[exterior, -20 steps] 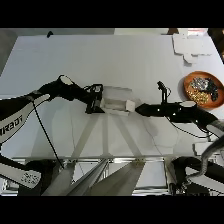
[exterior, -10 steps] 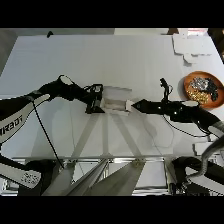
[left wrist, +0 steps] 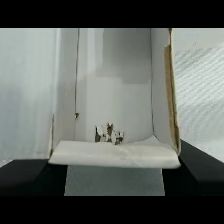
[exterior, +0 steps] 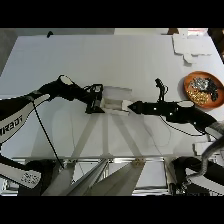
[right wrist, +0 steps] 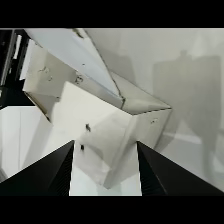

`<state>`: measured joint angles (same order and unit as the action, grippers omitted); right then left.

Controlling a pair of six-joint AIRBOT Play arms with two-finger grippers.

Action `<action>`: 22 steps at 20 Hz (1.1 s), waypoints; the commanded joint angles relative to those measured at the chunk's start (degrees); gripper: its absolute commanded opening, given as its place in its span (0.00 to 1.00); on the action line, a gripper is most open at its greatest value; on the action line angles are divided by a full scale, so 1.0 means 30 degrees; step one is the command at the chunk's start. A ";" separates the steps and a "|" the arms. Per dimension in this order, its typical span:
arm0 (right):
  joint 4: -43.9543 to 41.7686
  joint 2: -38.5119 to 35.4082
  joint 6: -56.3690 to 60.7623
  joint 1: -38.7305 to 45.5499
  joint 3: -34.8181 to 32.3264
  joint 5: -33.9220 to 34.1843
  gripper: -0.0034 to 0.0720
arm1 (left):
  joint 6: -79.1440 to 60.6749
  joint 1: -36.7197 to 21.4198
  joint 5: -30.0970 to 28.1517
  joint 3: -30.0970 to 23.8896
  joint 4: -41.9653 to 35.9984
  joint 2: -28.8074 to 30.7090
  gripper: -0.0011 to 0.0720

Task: Fold the box and place the chain.

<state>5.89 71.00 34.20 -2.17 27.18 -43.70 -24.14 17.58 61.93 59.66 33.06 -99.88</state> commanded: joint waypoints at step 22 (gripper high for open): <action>0.5486 -0.0015 0.5253 -0.2390 0.1931 0.4466 0.62 | 0.0000 0.0007 0.0000 0.0000 0.0007 0.0007 0.53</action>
<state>19.42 71.00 44.71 -9.28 30.83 -29.61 -24.03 17.61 61.93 59.66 33.06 -99.88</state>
